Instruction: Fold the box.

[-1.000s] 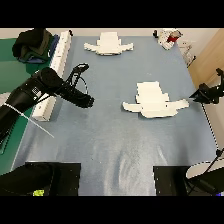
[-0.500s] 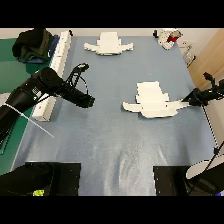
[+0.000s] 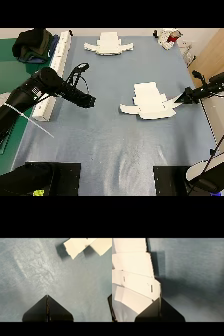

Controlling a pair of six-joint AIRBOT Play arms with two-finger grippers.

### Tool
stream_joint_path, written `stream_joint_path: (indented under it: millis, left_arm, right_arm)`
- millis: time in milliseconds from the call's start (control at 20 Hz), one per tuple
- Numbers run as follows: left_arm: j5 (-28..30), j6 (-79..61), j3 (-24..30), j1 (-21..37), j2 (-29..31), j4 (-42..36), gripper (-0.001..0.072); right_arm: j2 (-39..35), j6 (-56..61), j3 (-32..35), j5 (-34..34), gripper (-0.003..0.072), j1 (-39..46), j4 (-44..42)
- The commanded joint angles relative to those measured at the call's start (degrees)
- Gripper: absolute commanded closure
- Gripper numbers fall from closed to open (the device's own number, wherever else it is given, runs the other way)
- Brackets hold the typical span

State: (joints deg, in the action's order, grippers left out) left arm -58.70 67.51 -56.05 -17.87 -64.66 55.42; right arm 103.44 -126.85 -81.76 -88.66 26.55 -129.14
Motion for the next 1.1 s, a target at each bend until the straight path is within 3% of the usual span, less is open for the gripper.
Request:
stream_joint_path:
  millis: [0,150,300,600,750,800,850,900,1000,1050]
  left_arm:
    - [0.57,-0.02,-0.07,0.0,-0.02,-4.98,0.0696]
    - [0.72,0.0,-0.07,0.04,-0.04,-5.73,0.0696]
    - [0.09,-0.85,-0.09,0.5,-0.02,-5.7,0.0696]
    - [-13.29,-5.92,-0.07,7.1,-0.02,-7.28,0.0695]
    - [-15.23,-6.71,-0.07,10.58,-0.04,-7.74,0.0694]
    - [-15.19,-7.39,-0.07,11.3,-0.04,-7.78,0.0648]
    - [-15.08,-7.91,-0.07,11.72,-0.2,-7.89,0.0339]
    - [-14.8,-7.91,-0.07,11.91,-0.55,-7.98,0.0239]
    - [-14.03,-8.2,0.0,11.89,-1.92,-7.91,0.0312]
    - [-13.29,-8.5,-0.02,11.89,-3.08,-8.07,0.0312]
  right_arm:
    - [-0.63,1.95,0.68,-1.22,0.0681,-4.15,-6.99]
    - [-6.01,4.24,8.44,3.72,0.0681,-10.8,-12.2]
    - [-15.72,7.74,22.84,11.06,0.0681,-18.71,-12.17]
    - [-44.46,14.51,54.21,31.91,0.0681,-31.58,-12.09]
    - [-55.3,14.45,60.98,38.45,0.0681,-35.8,-12.04]
    - [-57.16,14.27,61.75,38.82,0.0681,-37.03,-11.41]
    - [-58.18,14.05,62.01,38.91,0.0681,-38.12,-10.19]
    - [-58.66,12.96,62.03,38.91,0.0681,-38.99,-9.81]
    - [-58.99,11.23,62.03,39.1,0.0681,-40.37,-9.9]
    - [-58.99,11.08,62.07,39.26,0.0681,-40.83,-9.81]
